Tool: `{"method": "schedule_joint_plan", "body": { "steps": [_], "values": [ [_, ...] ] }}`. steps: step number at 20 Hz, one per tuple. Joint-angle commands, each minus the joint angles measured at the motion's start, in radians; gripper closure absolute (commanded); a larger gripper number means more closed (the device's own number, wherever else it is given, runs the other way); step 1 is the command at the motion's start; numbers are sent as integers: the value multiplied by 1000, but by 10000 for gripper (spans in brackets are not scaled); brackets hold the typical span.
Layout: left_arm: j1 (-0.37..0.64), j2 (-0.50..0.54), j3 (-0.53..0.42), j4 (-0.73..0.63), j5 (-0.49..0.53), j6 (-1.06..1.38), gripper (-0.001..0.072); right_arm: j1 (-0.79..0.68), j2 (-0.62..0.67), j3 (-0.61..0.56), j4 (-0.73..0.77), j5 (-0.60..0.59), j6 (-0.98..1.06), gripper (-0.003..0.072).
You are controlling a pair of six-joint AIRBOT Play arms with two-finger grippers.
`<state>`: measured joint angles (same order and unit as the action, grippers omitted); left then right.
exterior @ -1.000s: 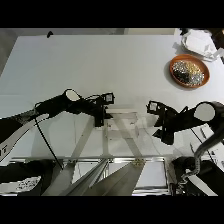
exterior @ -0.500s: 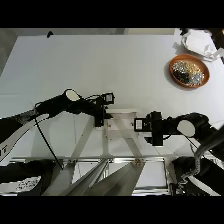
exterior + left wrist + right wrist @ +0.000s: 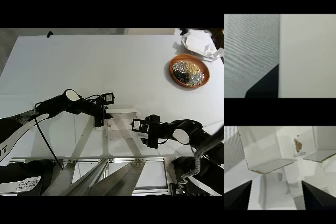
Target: Fold the box and place the chain.
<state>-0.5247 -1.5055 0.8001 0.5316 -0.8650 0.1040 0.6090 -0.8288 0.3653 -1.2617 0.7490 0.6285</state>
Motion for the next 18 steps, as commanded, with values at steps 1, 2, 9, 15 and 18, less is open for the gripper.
{"method": "schedule_joint_plan", "body": {
  "steps": [1,2,9,15,18],
  "values": [
    [-1,0,0,0,0,0,698,3,0,-12,29,-52,50,-16],
    [-1,0,0,0,0,0,698,3,-1,-13,33,-86,56,-15],
    [-1,0,0,0,0,0,698,53,-37,-13,39,-170,55,-14],
    [-1,0,0,0,0,0,698,52,-37,-13,39,-141,55,-14],
    [-1,0,0,0,0,0,698,52,-21,-13,34,-43,55,-14]
  ]
}}
